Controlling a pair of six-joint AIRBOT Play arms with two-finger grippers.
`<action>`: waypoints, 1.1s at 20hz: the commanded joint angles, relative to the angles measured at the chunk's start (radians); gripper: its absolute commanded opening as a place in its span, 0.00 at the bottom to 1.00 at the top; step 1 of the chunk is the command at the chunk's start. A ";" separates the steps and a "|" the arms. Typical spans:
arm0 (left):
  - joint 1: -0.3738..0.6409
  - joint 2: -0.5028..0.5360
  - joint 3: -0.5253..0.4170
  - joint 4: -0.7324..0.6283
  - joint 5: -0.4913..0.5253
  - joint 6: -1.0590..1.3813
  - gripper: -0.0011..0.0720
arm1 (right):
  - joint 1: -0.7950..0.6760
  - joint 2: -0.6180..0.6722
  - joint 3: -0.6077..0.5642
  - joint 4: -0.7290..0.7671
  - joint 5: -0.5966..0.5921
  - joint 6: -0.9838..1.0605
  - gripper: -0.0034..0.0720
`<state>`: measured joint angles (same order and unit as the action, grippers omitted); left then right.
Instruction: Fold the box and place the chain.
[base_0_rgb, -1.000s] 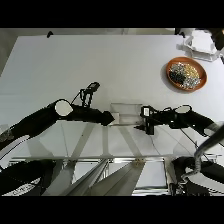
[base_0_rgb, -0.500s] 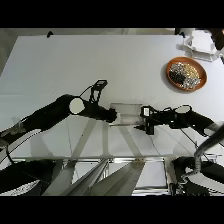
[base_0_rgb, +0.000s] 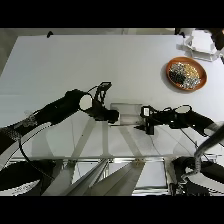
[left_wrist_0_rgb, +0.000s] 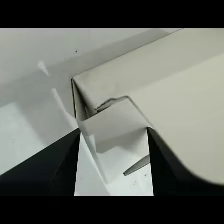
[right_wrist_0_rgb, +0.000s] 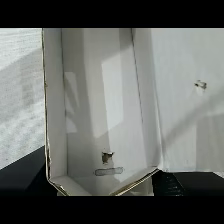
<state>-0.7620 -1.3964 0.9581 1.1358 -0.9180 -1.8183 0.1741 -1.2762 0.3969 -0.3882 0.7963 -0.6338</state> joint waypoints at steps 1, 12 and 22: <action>-0.032 -0.005 0.007 0.059 -0.022 -0.058 0.64 | 0.000 0.001 0.000 0.000 0.000 0.000 0.50; -0.104 -0.131 0.199 0.189 -0.175 -0.231 0.64 | 0.000 0.001 0.000 0.000 0.000 0.000 0.50; -0.119 -0.142 0.206 0.243 -0.182 -0.509 0.54 | 0.000 0.001 0.000 0.000 0.000 0.000 0.50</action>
<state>-0.8753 -1.5356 1.1614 1.3605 -1.0977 -2.2341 0.1741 -1.2762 0.3969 -0.3882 0.7959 -0.6334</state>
